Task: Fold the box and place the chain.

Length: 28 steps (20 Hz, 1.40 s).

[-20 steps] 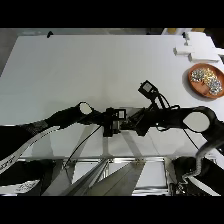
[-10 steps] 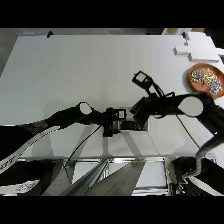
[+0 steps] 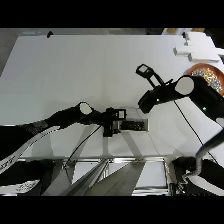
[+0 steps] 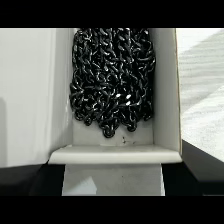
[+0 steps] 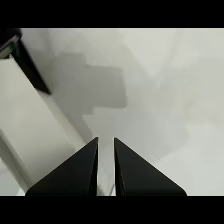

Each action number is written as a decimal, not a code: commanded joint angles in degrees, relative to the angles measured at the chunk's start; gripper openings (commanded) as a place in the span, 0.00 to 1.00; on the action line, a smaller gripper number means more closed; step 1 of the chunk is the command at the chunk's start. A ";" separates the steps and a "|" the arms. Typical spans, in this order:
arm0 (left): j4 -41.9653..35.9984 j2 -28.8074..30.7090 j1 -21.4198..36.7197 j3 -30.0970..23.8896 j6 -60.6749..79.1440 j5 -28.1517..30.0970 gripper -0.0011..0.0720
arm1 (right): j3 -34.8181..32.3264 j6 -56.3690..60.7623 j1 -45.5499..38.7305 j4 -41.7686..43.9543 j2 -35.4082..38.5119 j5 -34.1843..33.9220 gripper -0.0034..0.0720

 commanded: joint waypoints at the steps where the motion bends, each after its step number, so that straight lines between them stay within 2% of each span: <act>1: 0.02 0.02 0.00 -0.02 0.02 0.02 0.30 | -3.61 -9.68 1.38 5.86 -0.31 3.50 0.17; 4: 0.02 0.02 0.00 -0.02 0.00 0.04 0.30 | -8.04 -16.09 2.05 13.60 3.08 5.55 0.17; 6: 0.04 0.02 0.00 -0.02 0.02 0.02 0.30 | -10.80 -18.78 2.05 14.36 5.99 5.14 0.18; 11: 0.02 0.02 0.00 -0.02 0.02 0.02 0.30 | -15.21 -24.09 2.05 14.14 11.72 4.90 0.34; 12: 0.02 0.02 0.00 -0.02 0.00 0.02 0.30 | -15.28 -24.09 2.05 13.70 11.87 4.83 0.41; 13: 0.02 0.02 -0.02 -0.02 0.02 0.02 0.30 | -15.30 -24.09 2.05 13.27 11.87 4.52 0.41; 19: 0.02 0.02 -0.02 -0.02 0.00 0.02 0.30 | -15.28 -23.63 5.14 6.12 11.87 -1.51 0.41; 20: 0.02 0.02 0.00 -0.02 0.02 0.02 0.30 | -15.28 -23.63 5.77 5.95 11.87 -2.08 0.40; 22: 0.02 0.02 0.00 -0.02 0.00 0.02 0.30 | -15.28 -23.63 6.67 5.20 11.87 -2.99 0.30; 28: 0.02 0.02 0.00 -0.02 0.00 0.02 0.30 | -15.28 -23.21 6.80 2.64 13.05 -4.50 0.25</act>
